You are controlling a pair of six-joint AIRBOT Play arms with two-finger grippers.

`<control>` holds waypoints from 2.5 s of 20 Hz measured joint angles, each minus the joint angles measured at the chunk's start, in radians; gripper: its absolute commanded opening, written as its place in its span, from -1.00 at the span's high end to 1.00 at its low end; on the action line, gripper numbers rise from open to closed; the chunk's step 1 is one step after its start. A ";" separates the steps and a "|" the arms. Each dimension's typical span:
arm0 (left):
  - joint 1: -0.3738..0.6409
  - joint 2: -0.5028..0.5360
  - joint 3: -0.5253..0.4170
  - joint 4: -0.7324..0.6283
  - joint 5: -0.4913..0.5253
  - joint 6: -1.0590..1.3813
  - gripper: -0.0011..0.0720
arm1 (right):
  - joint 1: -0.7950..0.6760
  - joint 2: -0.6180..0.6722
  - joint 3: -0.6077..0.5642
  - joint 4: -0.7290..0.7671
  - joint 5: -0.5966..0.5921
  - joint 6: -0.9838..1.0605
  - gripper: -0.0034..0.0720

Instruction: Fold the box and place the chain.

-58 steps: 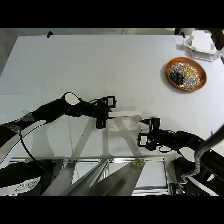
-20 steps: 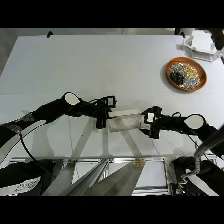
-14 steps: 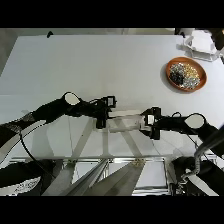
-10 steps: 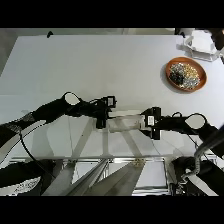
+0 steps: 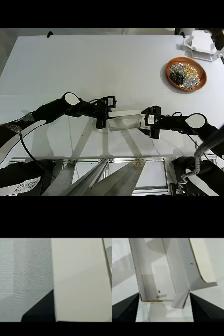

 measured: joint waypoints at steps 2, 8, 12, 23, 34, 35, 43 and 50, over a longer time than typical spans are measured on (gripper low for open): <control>0.000 0.000 0.000 0.000 0.000 0.000 0.94 | -0.011 -0.016 0.001 0.014 0.005 0.003 -0.84; 0.000 0.000 0.000 0.000 0.001 0.000 0.94 | -0.067 -0.032 0.013 0.029 0.026 0.005 -0.84; 0.000 0.000 0.000 0.000 0.001 0.000 0.94 | -0.076 -0.035 0.015 0.039 0.034 0.003 -0.84; 0.000 0.000 0.000 0.000 0.000 0.000 0.94 | -0.062 -0.159 0.082 0.053 0.081 -0.028 -0.84; 0.000 0.000 0.000 0.000 -0.002 0.001 0.94 | -0.001 -0.251 0.106 0.050 0.117 -0.051 -0.84; 0.000 0.000 0.000 0.000 -0.003 0.001 0.94 | 0.002 -0.259 0.106 0.049 0.122 -0.053 -0.84; 0.000 0.000 0.000 0.000 0.000 0.001 0.94 | 0.001 -0.330 0.107 0.053 0.129 -0.076 -0.83; 0.000 0.000 0.000 0.000 0.000 0.000 0.94 | -0.013 -0.364 0.107 0.091 0.131 -0.120 -0.68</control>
